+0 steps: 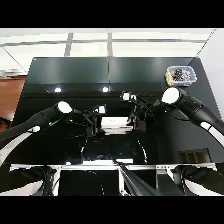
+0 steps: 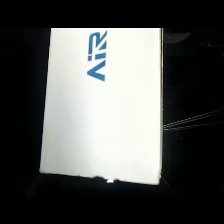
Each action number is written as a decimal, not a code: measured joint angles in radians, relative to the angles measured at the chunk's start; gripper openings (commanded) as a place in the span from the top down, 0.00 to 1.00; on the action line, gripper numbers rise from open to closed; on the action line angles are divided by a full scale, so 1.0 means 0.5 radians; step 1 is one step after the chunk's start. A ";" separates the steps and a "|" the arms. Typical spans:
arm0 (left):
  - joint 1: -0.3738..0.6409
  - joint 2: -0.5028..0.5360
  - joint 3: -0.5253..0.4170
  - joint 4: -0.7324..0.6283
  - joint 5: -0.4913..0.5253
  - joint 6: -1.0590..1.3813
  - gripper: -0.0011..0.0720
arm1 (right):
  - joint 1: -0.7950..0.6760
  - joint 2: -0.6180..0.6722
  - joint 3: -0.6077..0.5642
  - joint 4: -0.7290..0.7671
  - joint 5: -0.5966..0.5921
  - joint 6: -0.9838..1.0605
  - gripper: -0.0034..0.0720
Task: Fold the box and place the chain.
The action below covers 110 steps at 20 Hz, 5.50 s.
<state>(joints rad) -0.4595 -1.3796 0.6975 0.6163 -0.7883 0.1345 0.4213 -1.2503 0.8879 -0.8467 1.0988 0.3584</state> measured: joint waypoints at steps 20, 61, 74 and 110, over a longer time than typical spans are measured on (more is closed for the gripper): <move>-0.001 0.000 0.000 0.000 -0.002 -0.002 0.53 | -0.002 0.005 -0.067 0.012 0.008 0.051 0.59; 0.000 0.000 0.000 0.001 0.006 0.001 0.53 | -0.291 -0.262 -0.388 1.084 -0.114 1.051 0.94; 0.000 0.000 0.001 -0.001 0.006 -0.004 0.46 | -0.406 -0.170 -0.250 0.915 0.163 1.031 0.94; -0.344 -0.230 0.597 -0.043 -0.208 -0.651 0.01 | -1.411 0.289 -0.125 0.709 0.657 0.999 0.94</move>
<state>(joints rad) -0.6315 -1.4948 0.9958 0.5949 -0.8925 -0.1909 -0.2840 -1.1057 0.8253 -0.4923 1.4273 0.8577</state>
